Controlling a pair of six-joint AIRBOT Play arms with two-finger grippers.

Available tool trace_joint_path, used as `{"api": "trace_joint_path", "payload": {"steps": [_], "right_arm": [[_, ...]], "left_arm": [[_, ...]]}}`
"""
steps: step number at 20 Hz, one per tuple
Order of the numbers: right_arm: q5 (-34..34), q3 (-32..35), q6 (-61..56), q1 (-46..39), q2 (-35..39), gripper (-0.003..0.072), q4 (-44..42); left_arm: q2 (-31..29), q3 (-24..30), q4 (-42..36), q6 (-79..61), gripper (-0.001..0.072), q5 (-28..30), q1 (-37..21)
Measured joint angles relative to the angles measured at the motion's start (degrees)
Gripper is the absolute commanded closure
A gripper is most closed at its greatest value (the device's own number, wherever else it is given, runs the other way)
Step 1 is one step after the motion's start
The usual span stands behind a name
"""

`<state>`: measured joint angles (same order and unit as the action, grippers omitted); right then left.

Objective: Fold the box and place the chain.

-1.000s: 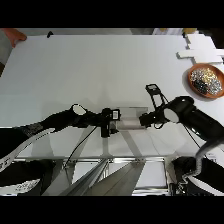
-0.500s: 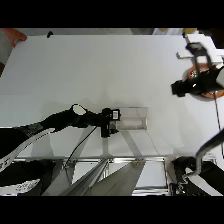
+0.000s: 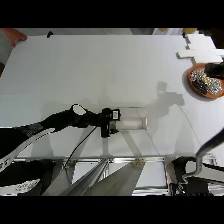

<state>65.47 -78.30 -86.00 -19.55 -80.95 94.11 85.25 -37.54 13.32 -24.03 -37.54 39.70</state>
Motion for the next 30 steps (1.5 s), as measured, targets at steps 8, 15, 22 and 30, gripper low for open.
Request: {"api": "trace_joint_path", "payload": {"steps": [8,15,22,30], "right_arm": [[-7.08,-0.98,0.76,-3.89,-8.90,0.0399,-0.07],[-11.02,-1.07,0.79,-6.01,-14.49,0.0464,-2.29],[-13.81,-1.07,1.46,-7.76,-17.40,0.0464,-5.70],[-16.70,-1.09,2.45,-7.91,-19.37,0.0655,-7.78]], "left_arm": [[0.00,0.00,0.00,-0.02,0.0376,0.00,0.00],[0.00,0.00,0.00,0.00,0.0376,0.00,0.00],[0.00,0.00,0.00,-0.02,0.0376,0.00,0.00],[0.00,0.00,0.00,-0.02,0.0376,0.00,0.00]]}}
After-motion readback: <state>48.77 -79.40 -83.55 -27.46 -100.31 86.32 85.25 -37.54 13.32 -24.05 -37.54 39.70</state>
